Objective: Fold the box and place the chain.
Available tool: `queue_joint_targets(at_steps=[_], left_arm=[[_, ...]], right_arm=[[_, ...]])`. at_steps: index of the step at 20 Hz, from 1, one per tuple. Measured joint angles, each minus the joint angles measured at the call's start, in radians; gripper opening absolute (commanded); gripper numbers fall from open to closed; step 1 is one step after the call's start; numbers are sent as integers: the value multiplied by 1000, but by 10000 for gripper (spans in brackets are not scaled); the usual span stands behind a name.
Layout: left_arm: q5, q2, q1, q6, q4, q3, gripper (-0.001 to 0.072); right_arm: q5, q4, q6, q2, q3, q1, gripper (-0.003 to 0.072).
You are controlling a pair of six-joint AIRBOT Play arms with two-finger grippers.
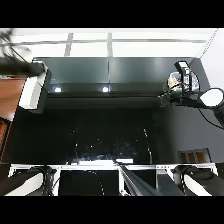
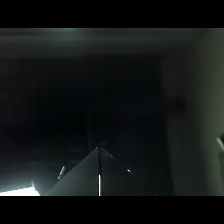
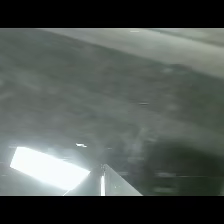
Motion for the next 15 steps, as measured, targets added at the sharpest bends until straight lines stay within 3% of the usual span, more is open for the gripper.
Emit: queue_joint_targets(at_steps=[3, 6, 15], left_arm=[[109, 151, -74, -6, 10, -272, 26], [167, 252, -98, -11, 19, -415, 26], [182, 314, -112, -11, 21, -499, 27]], right_arm=[[-6, -63, 0, -2, -1, 8, 15], [-7, -90, -1, -2, -1, 11, 16], [-10, -109, -1, -2, -1, 12, 15]])
